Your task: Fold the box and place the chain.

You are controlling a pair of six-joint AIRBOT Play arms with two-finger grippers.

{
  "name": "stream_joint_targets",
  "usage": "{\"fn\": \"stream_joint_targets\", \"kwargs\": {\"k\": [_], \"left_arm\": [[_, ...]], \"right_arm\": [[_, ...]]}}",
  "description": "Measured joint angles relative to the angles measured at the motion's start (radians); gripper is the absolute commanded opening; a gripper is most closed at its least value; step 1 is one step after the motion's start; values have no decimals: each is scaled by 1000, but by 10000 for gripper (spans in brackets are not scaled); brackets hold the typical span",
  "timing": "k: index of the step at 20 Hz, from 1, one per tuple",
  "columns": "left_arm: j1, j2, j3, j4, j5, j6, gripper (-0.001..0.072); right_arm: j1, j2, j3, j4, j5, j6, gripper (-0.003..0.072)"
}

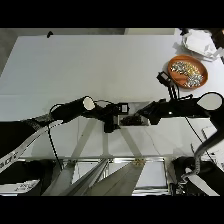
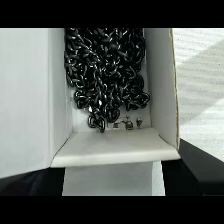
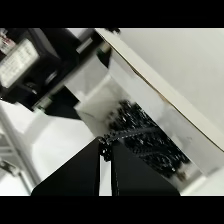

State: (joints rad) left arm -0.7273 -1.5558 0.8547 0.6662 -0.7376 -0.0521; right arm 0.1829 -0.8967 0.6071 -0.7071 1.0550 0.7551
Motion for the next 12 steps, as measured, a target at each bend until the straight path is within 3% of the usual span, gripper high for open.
{"fn": "stream_joint_targets", "kwargs": {"k": [6,12], "left_arm": [[0,0,0,0,0,0,344],[0,0,0,0,0,0,344]], "right_arm": [[0,-15,-31,-118,-45,60,18],[63,-30,-36,-77,-115,76,19]]}}
